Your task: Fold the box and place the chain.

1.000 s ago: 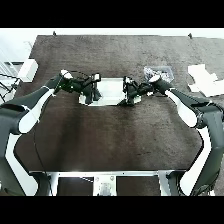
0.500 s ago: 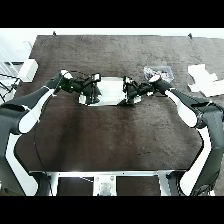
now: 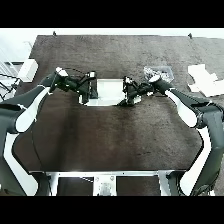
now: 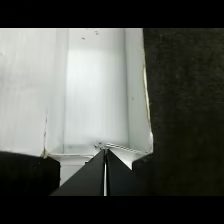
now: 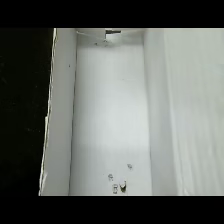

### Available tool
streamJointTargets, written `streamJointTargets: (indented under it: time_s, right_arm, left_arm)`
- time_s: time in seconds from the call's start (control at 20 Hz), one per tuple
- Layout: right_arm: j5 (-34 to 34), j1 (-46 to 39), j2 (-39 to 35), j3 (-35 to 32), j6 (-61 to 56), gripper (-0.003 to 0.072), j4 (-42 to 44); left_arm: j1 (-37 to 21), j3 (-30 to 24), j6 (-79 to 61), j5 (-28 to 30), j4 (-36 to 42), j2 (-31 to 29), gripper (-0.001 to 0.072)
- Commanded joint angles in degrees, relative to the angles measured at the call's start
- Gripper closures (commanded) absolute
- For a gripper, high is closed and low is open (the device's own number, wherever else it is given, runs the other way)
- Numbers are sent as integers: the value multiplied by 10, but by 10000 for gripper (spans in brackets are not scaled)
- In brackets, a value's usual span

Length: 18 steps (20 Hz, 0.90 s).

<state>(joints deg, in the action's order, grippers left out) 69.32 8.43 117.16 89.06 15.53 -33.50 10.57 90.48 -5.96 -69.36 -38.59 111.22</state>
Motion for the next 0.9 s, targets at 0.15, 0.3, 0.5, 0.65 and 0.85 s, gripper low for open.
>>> streamJointTargets:
  time_s: [0.15, 0.3, 0.5, 0.65, 0.85]
  right_arm:
    - [0, 1, 0, 0, 0, 98, 0]
    - [0, 1, 0, 0, 0, 98, 0]
    - [0, 1, 0, 0, 0, 98, 0]
    - [0, 1, 0, 0, 0, 98, 0]
    - [0, 1, 0, 0, 0, 98, 0]
  left_arm:
    - [-21, 18, 102, -49, 3, -17, 695]
    - [-22, 7, 243, 11, -7, -73, 697]
    - [-51, -75, 435, 91, -43, -176, 697]
    - [-92, -139, 539, 102, -64, -222, 697]
    - [-107, -178, 596, 98, -67, -225, 696]
